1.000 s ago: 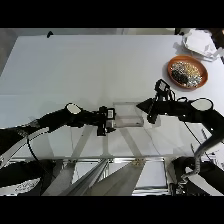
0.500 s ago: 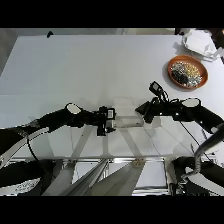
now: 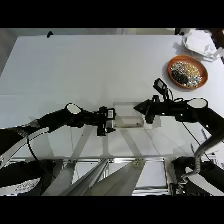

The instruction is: Fold the box and place the chain.

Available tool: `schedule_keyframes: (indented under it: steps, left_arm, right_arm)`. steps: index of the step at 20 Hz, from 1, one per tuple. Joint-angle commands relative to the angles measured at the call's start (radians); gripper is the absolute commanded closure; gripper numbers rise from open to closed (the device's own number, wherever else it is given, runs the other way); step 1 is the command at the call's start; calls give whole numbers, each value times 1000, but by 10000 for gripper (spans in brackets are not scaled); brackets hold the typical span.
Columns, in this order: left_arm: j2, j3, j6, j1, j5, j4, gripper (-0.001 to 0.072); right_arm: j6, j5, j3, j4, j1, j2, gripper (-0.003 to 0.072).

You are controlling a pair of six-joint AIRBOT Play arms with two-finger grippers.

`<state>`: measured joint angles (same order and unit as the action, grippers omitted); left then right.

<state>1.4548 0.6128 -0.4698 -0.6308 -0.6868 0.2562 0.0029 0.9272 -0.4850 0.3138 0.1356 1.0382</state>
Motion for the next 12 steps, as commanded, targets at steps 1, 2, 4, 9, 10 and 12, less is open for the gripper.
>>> schedule_keyframes:
  steps: [1, 2, 4, 9, 10, 12]
  left_arm:
    - [0, 0, 0, 0, 1, -1, 623]
    - [0, 0, 0, 0, 1, -1, 623]
    - [0, 0, 0, 0, 1, -1, 623]
    - [0, 0, 0, 0, 1, 0, 623]
    - [0, 0, 0, 0, 1, -1, 623]
    - [0, 0, 0, 0, 1, -1, 623]
  right_arm:
    - [1, 103, -1, 47, -1, -129, 673]
    - [1, 139, -1, 110, -1, -175, 673]
    - [1, 200, -1, 289, -1, -267, 673]
    - [1, 295, -1, 806, -1, -401, 674]
    - [0, 293, -1, 884, 0, -396, 673]
    - [0, 274, 3, 927, -1, -357, 567]
